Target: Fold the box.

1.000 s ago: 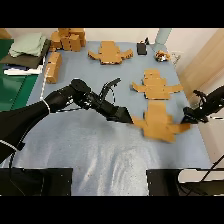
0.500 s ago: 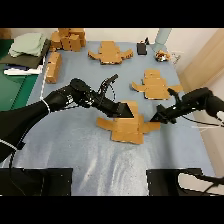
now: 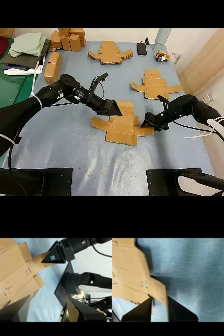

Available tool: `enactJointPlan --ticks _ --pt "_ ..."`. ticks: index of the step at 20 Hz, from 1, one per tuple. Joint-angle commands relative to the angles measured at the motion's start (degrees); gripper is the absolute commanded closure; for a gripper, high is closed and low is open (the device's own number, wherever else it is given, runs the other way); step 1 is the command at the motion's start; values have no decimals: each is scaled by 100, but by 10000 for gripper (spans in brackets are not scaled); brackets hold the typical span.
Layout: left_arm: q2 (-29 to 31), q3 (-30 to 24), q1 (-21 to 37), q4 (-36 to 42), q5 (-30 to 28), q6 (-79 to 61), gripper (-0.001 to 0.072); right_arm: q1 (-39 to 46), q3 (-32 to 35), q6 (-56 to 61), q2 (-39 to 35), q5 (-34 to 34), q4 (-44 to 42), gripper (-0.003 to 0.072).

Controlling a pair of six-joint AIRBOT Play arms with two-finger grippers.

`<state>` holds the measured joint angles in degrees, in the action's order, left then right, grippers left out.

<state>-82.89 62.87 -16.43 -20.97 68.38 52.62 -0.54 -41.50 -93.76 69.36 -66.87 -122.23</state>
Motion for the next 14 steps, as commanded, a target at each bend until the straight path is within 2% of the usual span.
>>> enactJointPlan --ticks 1,6,10,11,12,14 --pt "2 4 199 -31 573 101 16 -63 55 238 -11 -116 385 405" --pt "2 4 188 37 723 184 16 -66 409 -385 -9 142 140 405" --pt "2 4 188 42 702 232 15 -66 407 -1224 -15 420 -686 422" --pt "2 4 188 44 717 289 16 -83 407 -1432 -15 393 -793 556" --pt "2 4 188 44 730 376 16 -155 407 -1606 -15 334 -789 656" --pt "2 9 190 44 726 378 16 -374 411 -1932 -42 219 -789 681"
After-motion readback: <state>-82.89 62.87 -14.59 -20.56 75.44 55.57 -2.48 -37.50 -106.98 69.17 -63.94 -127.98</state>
